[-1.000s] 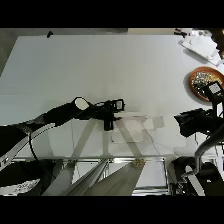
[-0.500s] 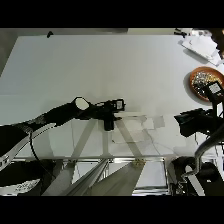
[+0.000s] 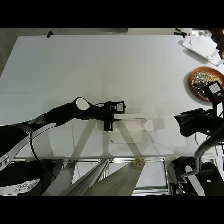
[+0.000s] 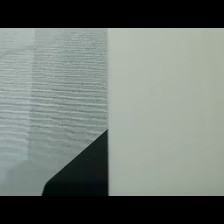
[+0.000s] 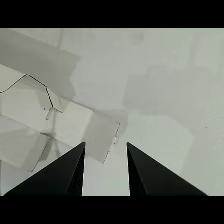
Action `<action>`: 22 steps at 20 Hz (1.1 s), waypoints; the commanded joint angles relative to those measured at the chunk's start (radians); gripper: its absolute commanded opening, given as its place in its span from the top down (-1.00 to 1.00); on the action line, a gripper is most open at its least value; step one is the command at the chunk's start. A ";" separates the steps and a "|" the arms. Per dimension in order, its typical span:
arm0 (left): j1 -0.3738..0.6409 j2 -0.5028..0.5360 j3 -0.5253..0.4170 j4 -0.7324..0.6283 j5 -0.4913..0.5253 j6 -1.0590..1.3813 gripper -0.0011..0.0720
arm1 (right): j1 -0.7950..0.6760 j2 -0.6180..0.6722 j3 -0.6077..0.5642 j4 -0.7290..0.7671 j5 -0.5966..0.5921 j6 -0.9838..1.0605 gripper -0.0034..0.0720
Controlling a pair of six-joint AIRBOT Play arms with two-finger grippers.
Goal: Fold the box and place the chain.
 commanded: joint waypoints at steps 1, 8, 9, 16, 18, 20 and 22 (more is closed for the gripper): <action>0.001 0.000 -0.001 0.004 0.000 0.000 0.87 | 0.000 0.001 0.000 0.000 0.000 0.000 0.11; 0.001 0.000 -0.001 -0.012 0.000 0.000 0.94 | 0.000 0.001 0.000 0.000 -0.006 0.000 0.11; 0.002 0.000 -0.001 -0.025 0.000 0.000 0.94 | 0.000 0.000 0.000 -0.001 -0.009 0.000 0.11; 0.002 0.002 -0.001 -0.069 -0.009 -0.001 -0.11 | 0.000 0.000 0.000 0.000 -0.019 0.000 0.11; 0.002 0.002 -0.001 -0.091 -0.022 -0.001 -0.13 | 0.000 0.000 0.000 0.000 -0.019 0.000 0.11; 0.005 0.002 -0.001 -0.093 -0.035 -0.001 -0.10 | 0.000 0.000 -0.001 0.000 -0.019 0.000 0.11; 0.014 0.002 -0.001 -0.085 -0.039 0.000 0.37 | 0.000 0.000 0.000 0.000 -0.019 0.000 0.11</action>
